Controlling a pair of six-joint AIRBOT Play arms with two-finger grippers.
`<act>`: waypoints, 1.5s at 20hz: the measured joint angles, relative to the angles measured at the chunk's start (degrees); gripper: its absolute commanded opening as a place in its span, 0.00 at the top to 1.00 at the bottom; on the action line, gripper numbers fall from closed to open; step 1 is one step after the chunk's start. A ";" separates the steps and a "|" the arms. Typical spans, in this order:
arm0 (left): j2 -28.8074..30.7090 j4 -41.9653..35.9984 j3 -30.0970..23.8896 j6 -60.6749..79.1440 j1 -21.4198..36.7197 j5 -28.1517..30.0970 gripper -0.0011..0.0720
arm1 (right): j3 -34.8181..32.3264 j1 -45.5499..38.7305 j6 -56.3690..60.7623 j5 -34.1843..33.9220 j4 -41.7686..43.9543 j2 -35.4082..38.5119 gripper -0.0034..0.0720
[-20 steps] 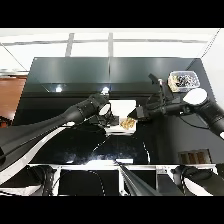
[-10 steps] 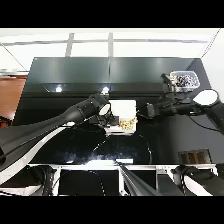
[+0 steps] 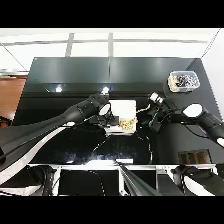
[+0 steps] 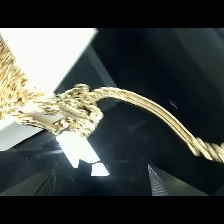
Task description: Fold the box and place the chain.
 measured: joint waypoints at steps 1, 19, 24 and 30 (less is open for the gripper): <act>0.00 0.00 0.02 0.00 0.02 0.00 0.94 | -0.28 1.33 -4.17 -1.22 1.51 -1.33 0.09; 0.00 0.00 0.02 -0.02 0.02 0.00 0.94 | -0.92 5.07 -28.26 -11.21 14.56 -9.11 0.93; 0.00 0.00 0.02 -0.11 0.02 0.00 0.94 | -0.96 4.70 -21.14 -12.90 10.45 -6.12 0.94; 0.00 0.00 0.02 -0.04 0.02 0.00 0.94 | -0.59 3.21 -3.91 -12.17 3.76 6.08 0.94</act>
